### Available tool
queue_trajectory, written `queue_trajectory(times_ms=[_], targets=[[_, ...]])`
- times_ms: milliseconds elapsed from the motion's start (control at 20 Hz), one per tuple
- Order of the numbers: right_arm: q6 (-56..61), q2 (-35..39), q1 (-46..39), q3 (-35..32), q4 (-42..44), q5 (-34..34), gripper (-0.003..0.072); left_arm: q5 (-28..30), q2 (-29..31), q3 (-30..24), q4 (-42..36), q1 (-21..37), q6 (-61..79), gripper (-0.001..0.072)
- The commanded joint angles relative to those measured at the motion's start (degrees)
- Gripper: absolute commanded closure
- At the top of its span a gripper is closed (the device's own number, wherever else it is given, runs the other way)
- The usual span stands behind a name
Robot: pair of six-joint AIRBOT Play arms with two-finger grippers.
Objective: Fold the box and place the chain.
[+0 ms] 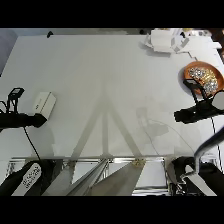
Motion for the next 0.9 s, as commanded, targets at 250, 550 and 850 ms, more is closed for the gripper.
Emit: queue_trajectory(times_ms=[250,550,850], targets=[[0.02,0.04,-0.04,-0.02,0.02,0.02,0.0671,-6.69,0.24,-0.04,3.76,-0.13,-0.13,0.0292],[0.02,0.04,-0.04,-0.02,0.02,0.02,0.0671,-6.45,0.24,-0.04,2.64,-0.13,-0.13,0.0064],[0.02,0.04,-0.04,-0.02,0.0,0.02,0.0671,-1.77,0.24,-0.04,-1.77,-0.13,-0.13,0.0012]])
